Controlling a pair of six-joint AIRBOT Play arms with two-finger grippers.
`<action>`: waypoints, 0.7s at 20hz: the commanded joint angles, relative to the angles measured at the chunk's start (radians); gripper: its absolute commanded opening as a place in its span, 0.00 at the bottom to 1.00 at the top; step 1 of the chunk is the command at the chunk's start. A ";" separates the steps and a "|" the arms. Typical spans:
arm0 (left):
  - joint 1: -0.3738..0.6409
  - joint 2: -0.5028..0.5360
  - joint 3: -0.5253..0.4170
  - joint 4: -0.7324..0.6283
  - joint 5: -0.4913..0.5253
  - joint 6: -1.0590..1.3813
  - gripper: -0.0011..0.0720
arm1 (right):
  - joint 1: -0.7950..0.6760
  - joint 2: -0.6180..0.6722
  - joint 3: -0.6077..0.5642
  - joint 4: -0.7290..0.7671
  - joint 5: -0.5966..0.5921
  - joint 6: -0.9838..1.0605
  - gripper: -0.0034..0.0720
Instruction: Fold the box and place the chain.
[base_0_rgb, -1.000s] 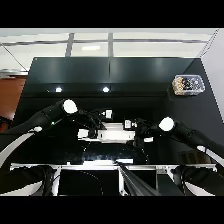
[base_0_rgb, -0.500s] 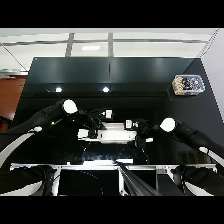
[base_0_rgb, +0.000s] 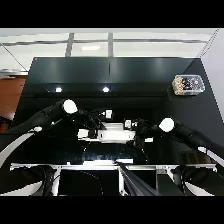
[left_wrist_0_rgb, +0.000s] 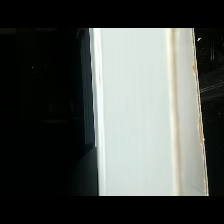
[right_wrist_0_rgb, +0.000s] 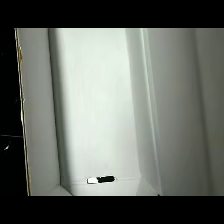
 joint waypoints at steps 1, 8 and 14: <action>0.000 0.000 0.001 0.000 0.000 0.000 0.05 | 0.001 -0.016 -0.010 -0.007 0.000 0.002 0.97; 0.000 0.000 0.001 0.000 0.000 0.000 0.05 | -0.005 -0.006 -0.010 -0.043 -0.001 0.000 0.97; 0.000 0.000 0.001 0.000 0.000 0.000 0.05 | -0.007 -0.004 -0.010 -0.042 0.005 0.004 0.97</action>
